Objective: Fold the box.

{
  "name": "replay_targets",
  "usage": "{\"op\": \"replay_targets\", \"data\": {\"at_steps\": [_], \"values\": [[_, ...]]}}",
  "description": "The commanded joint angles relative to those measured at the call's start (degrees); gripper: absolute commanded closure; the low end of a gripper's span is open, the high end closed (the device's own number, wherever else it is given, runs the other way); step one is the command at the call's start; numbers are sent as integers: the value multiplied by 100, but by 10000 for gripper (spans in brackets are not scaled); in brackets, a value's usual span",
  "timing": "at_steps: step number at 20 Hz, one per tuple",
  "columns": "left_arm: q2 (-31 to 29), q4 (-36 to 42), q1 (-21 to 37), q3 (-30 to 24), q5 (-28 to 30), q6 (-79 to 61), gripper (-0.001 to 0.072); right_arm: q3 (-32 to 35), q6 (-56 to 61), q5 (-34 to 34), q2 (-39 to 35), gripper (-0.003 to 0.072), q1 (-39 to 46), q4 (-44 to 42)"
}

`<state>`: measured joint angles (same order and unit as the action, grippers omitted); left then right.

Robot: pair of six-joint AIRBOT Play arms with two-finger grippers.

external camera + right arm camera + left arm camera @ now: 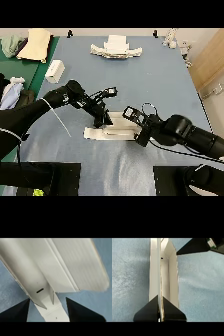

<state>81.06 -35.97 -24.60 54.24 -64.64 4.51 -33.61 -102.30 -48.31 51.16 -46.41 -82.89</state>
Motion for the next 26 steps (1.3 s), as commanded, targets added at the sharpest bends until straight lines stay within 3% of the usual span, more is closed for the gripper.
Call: {"op": "replay_targets", "data": {"at_steps": [1,3,5,17,22,26], "values": [[0,-2,-2,4,0,-2,694,122,-4367,361,-13,-34,1300,-2876],[0,-2,-2,4,0,-2,694,214,-5831,184,33,-34,1910,-3921],[0,0,-2,4,-2,-2,694,221,-6496,-98,162,-34,2267,-4172],[0,0,-7,4,0,-2,694,219,-5952,-177,284,-31,2404,-4096],[0,0,-7,4,0,-2,694,225,-6902,-175,317,-31,2404,-4262],[0,0,-4,4,0,-4,694,378,-6981,-175,317,-31,2404,-4369]]}}
